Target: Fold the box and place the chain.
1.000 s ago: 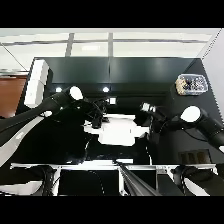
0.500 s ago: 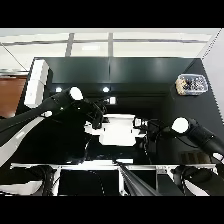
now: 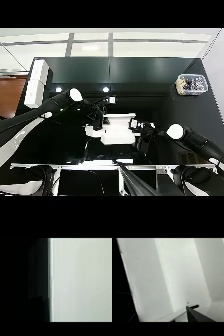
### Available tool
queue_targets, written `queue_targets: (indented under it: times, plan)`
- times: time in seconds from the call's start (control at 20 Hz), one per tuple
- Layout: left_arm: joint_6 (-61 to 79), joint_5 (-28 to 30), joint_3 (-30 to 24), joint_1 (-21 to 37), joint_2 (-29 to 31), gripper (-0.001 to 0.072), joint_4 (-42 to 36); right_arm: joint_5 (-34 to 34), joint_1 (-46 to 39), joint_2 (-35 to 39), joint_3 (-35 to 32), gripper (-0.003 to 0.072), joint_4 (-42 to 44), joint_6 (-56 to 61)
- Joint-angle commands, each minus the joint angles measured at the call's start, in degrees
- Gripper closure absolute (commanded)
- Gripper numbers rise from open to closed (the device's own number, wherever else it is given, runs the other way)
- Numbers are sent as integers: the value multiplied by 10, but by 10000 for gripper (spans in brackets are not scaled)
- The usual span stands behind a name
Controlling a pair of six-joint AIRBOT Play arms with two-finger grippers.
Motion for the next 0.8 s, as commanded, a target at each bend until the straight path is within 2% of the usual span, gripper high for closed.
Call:
queue_targets:
  times: [0.0,0.3,0.55,0.75]
  plan:
    - [0,0,0,1,0,685,-2,-37,7,2,20,45,19,-1]
    - [0,0,0,1,0,685,-2,-36,7,13,60,44,-133,-2]
    - [0,0,0,1,0,685,-2,-30,-28,13,65,45,-101,-10]
    - [0,0,0,1,0,685,-2,-21,-49,13,65,45,-28,-88]
